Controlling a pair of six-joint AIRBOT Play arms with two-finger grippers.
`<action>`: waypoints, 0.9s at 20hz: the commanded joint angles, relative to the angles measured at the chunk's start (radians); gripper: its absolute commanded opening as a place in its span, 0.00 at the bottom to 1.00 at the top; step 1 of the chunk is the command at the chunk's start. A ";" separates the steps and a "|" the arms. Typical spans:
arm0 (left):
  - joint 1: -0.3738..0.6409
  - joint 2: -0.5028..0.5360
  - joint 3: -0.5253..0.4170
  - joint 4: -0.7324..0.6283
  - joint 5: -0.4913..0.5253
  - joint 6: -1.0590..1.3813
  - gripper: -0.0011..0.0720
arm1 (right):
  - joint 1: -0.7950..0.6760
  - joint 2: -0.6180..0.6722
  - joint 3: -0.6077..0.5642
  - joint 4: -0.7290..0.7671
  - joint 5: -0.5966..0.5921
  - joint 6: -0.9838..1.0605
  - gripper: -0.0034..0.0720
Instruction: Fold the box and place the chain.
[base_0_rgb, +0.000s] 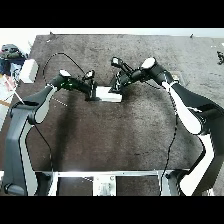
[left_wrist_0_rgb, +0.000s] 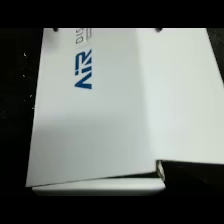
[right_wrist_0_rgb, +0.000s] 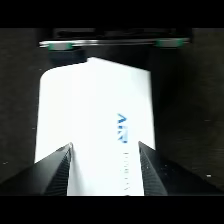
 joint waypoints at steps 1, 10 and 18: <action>0.001 0.000 0.000 0.000 0.000 0.001 0.73 | 0.003 0.007 0.001 -0.006 -0.056 0.003 0.66; 0.001 0.000 0.000 0.000 0.000 0.001 0.73 | 0.004 0.098 -0.116 -0.004 -0.077 0.018 0.66; 0.001 0.000 0.000 0.000 0.000 0.001 0.73 | 0.052 0.060 -0.117 -0.008 -0.111 -0.040 0.70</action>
